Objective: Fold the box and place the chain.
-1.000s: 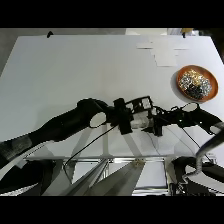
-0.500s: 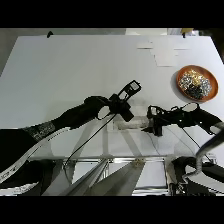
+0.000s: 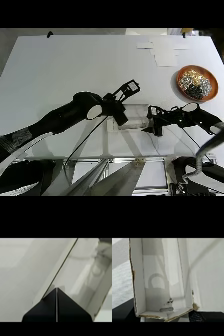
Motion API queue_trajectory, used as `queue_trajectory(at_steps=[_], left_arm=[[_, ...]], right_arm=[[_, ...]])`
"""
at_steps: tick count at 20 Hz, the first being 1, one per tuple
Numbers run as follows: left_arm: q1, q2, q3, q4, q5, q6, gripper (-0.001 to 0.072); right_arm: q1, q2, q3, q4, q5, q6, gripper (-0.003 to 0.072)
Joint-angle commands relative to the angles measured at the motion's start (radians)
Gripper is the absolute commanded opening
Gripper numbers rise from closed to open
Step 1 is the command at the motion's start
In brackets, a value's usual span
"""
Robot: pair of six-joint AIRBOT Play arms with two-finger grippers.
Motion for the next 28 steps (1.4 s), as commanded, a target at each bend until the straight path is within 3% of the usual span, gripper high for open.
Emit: queue_trajectory(at_steps=[1, 7, 14, 18, 19, 23, 28], left_arm=[[-0.003, 0.019, 0.001, 0.033, -0.199, 0.023, 0.0003], [-0.015, -0.007, 0.001, 0.026, -0.214, 0.182, 0.0007], [0.053, -0.017, -0.044, 0.046, -0.394, 0.299, 0.0006], [0.095, -0.011, -0.1, -0.002, -0.367, 0.491, 0.0011], [0.105, -0.011, -0.101, -0.017, -0.342, 0.518, 0.0026], [0.122, -0.005, -0.101, -0.071, -0.246, 0.637, 0.0321], [0.115, -0.007, -0.101, -0.129, -0.21, 0.8, 0.0345]], right_arm=[[0.0, 0.0, 0.0, 0.0, 0.0, 0.0, 0.0339], [0.0, 0.0, 0.0, 0.0, 0.0, 0.0, 0.0339], [0.0, 0.0, 0.0, 0.0, 0.0, 0.0, 0.0339], [0.0, 0.0, 0.0, 0.0, 0.0, 0.0, 0.0339], [0.0, 0.0, 0.0, 0.0, 0.0, 0.0, 0.0339], [0.0, 0.0, 0.0, 0.0, 0.0, 0.0, 0.0339], [0.0, 0.0, 0.0, 0.0, 0.0, 0.0, 0.0339]])
